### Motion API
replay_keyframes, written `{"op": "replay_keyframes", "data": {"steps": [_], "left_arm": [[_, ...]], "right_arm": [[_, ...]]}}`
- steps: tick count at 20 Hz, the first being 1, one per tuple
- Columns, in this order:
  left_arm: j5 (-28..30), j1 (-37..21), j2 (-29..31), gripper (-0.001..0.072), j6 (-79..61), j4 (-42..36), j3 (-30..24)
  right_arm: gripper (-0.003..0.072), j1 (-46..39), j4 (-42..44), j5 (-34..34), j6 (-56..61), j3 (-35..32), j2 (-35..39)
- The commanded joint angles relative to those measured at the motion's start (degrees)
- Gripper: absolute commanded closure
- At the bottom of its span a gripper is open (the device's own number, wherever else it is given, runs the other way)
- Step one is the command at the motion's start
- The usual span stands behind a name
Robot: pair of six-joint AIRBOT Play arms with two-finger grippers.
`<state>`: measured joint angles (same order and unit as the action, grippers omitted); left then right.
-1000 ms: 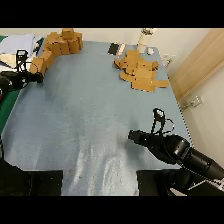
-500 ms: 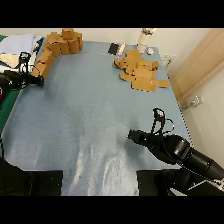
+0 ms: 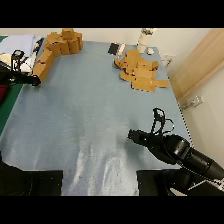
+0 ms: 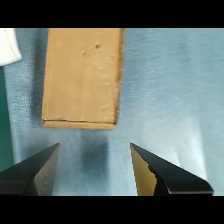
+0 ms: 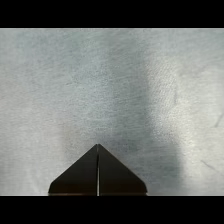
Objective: Fold the box.
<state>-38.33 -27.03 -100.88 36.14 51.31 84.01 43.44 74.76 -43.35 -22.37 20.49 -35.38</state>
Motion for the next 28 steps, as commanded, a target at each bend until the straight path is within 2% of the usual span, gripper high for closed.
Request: {"op": "replay_keyframes", "data": {"steps": [1, 2, 3, 7, 9, 11, 13, 16, 19, 21, 23, 26, 28], "left_arm": [[-13.97, -0.26, 5.33, 0.0126, 1.44, 1.51, 0.46], [-17.88, -0.07, 6.99, 0.0464, 1.40, 1.44, 0.46], [-20.72, 0.50, 8.68, 0.0697, 1.29, 1.46, 0.46], [-26.97, 6.82, 14.36, 0.0699, 10.54, 1.66, 0.44], [-30.75, 13.35, 16.28, 0.0700, 18.25, 4.52, 0.33], [-31.93, 22.36, 17.97, 0.0701, 25.97, 11.67, -1.27], [-30.67, 31.67, 20.26, 0.0701, 31.67, 16.94, -5.14], [-26.97, 42.82, 23.80, 0.0701, 36.54, 16.83, -14.01], [-21.92, 51.04, 26.60, 0.0701, 41.99, 16.83, -23.47], [-19.58, 54.21, 26.95, 0.0700, 44.52, 16.63, -25.94], [-18.51, 56.17, 27.06, 0.0697, 44.28, 16.50, -25.92], [-18.67, 56.94, 27.06, 0.0697, 44.41, 16.11, -25.90], [-18.64, 56.96, 27.06, 0.0697, 44.41, 16.00, -25.90]], "right_arm": [[0.0682, -0.02, 0.04, -0.02, -0.13, 0.02, -0.04], [0.0682, -0.02, 0.02, -0.02, -0.15, 0.02, -0.04], [0.0682, -0.09, 0.02, -0.02, -0.20, 0.04, -0.04], [0.0682, -3.61, 3.39, -0.98, -9.64, 3.15, -2.21], [0.0682, -6.71, 6.45, -3.13, -17.40, 7.54, -6.80], [0.0682, -9.81, 10.58, -5.70, -28.15, 13.75, -14.01], [0.0682, -12.13, 16.04, -8.85, -35.95, 20.87, -22.14], [0.0682, -13.05, 21.66, -14.08, -43.80, 31.89, -34.51], [0.0682, -12.98, 26.47, -15.98, -49.53, 38.23, -42.64], [0.0682, -12.98, 28.68, -15.85, -51.60, 40.15, -45.53], [0.0682, -13.00, 28.74, -15.91, -51.60, 40.81, -46.34], [0.0682, -13.00, 28.70, -22.71, -50.84, 40.96, -45.99], [0.0682, -13.00, 28.55, -24.02, -50.84, 40.96, -45.99]]}}
